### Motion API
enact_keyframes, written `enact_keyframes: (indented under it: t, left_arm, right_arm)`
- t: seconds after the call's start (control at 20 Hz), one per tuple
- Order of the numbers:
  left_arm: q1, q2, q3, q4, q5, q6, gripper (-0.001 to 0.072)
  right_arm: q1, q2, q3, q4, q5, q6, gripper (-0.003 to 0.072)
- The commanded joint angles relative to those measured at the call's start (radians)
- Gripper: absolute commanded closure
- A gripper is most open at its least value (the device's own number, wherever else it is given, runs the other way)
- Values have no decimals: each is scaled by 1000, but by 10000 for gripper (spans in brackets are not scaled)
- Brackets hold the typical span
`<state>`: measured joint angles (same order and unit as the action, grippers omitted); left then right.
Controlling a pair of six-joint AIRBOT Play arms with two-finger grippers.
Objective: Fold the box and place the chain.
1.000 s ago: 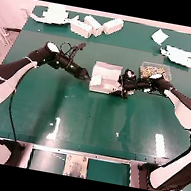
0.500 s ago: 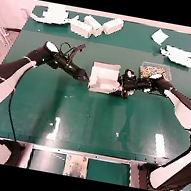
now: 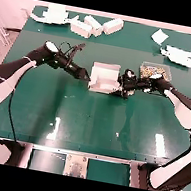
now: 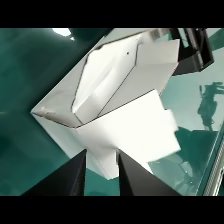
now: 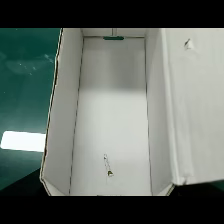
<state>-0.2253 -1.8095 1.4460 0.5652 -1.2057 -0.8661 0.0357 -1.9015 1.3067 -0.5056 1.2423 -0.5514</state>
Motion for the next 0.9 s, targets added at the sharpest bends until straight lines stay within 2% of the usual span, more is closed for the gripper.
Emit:
enact_keyframes:
  t: [0.0,0.55,0.85]
  left_arm:
    - [0,1,1,47,1,-16,461]
    - [-7,1,2,18,21,-88,460]
    - [-53,1,42,113,65,-180,460]
  right_arm:
    - [0,1,0,0,0,0,92]
    - [0,1,0,0,0,0,92]
    - [0,1,0,0,0,0,92]
